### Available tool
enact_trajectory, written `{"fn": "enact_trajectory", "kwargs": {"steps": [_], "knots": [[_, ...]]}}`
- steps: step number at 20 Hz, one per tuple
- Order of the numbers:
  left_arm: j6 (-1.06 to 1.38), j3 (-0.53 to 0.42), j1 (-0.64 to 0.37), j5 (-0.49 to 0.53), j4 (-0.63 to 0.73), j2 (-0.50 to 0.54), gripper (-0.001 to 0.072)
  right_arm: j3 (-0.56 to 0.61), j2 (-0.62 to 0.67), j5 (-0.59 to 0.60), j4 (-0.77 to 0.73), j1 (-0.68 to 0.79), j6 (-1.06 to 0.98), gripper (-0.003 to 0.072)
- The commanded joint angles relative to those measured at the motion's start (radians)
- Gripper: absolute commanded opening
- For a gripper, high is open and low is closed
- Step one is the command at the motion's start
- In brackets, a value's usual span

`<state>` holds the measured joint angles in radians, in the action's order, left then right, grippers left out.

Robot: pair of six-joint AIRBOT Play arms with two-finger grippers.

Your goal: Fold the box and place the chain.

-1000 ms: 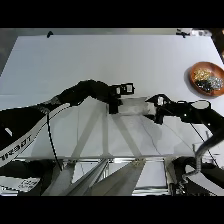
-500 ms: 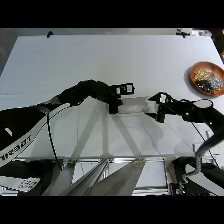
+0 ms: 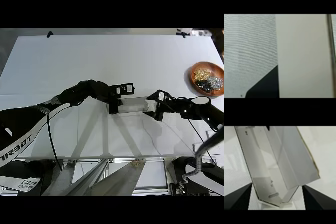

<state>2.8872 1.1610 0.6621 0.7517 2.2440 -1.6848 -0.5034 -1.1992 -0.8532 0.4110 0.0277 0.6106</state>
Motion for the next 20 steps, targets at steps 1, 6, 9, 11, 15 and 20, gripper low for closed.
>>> {"fn": "enact_trajectory", "kwargs": {"steps": [1, 6, 9, 11, 15, 20], "knots": [[0.0, 0.0, 0.0, 0.0, 0.0, 0.0, 0.0014, -0.003, -0.023, -0.001, -0.001, -0.004, 0.038, 0.0688], [0.0, 0.0, 0.0, 0.0, 0.0, 0.0, 0.0014, -0.028, -0.074, -0.004, -0.008, -0.047, 0.053, 0.0679], [0.0, 0.0, 0.0, 0.0, 0.0, 0.0, 0.0014, -0.049, -0.105, -0.02, -0.008, -0.055, 0.052, 0.0679], [0.0, 0.0, 0.0, 0.0, 0.0, 0.0, 0.0014, -0.05, -0.115, -0.03, -0.005, -0.055, 0.048, 0.0679], [0.0, 0.0, 0.0, 0.0, 0.0, 0.0, 0.0014, -0.05, -0.148, -0.047, 0.009, -0.055, 0.05, 0.0678], [0.0, 0.0, 0.0, 0.0, 0.0, 0.0, 0.0014, -0.061, -0.19, -0.044, 0.023, -0.055, 0.053, 0.0673]]}}
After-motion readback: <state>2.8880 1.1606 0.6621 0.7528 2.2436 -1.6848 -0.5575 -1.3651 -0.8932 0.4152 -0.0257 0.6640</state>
